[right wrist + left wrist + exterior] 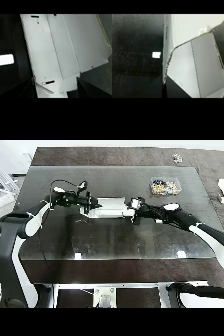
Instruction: Fold the box and place the chain.
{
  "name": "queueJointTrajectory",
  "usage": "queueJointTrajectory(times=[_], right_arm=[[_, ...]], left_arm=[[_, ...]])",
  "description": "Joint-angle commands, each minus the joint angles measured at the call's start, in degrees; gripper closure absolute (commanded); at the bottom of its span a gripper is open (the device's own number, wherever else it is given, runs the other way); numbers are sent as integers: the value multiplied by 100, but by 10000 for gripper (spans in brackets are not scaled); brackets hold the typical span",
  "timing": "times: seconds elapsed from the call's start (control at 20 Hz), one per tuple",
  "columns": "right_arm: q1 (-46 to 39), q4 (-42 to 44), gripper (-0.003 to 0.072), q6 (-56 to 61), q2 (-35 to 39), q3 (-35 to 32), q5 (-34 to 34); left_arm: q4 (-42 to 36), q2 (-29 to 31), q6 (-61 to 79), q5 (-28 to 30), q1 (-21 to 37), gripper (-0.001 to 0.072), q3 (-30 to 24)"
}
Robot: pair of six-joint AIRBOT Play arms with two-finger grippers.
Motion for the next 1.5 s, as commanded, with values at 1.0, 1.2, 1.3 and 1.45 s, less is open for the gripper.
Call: queueJointTrajectory(times=[1.0, 1.2, 1.3, 1.45], right_arm=[[-511, -210, 52, -387, -1047, 885, 1178], [-579, -212, 52, -367, -1067, 1054, 1187], [-577, -210, 52, -369, -1067, 1073, 1226], [-575, -192, 52, -372, -1067, 1078, 1217]], left_arm=[[2, -4, 2, 2, -2, 688, 0], [2, -4, 2, 2, -2, 688, 0], [2, -4, 2, 4, -2, 688, 0], [2, -4, 2, 2, -2, 688, 0]])
